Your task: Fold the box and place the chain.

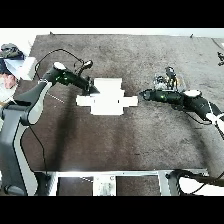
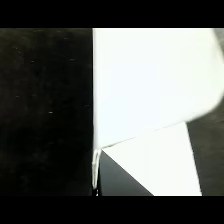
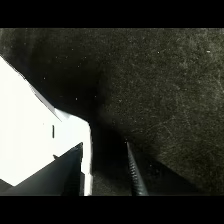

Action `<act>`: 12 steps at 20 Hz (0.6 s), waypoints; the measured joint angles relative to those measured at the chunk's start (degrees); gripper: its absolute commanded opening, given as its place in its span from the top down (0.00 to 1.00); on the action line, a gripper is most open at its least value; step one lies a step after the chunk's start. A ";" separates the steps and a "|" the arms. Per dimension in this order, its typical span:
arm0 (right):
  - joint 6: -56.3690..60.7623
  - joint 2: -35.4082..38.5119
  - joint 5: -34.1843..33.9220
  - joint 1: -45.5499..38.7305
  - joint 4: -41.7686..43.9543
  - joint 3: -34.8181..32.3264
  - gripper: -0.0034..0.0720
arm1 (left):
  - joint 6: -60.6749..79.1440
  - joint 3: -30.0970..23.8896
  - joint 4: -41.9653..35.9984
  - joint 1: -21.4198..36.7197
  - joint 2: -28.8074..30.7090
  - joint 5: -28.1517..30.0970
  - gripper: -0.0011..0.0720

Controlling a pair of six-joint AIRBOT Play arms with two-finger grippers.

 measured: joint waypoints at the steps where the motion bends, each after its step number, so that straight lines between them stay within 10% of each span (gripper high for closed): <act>1: 0.00 0.07 -0.15 0.00 -0.07 0.00 0.46 | 1.79 -0.81 -0.02 0.00 0.52 0.83 0.98; 12: -8.00 0.17 3.04 0.02 -0.68 0.00 0.45 | 16.50 -9.64 -3.69 0.00 1.81 8.17 0.98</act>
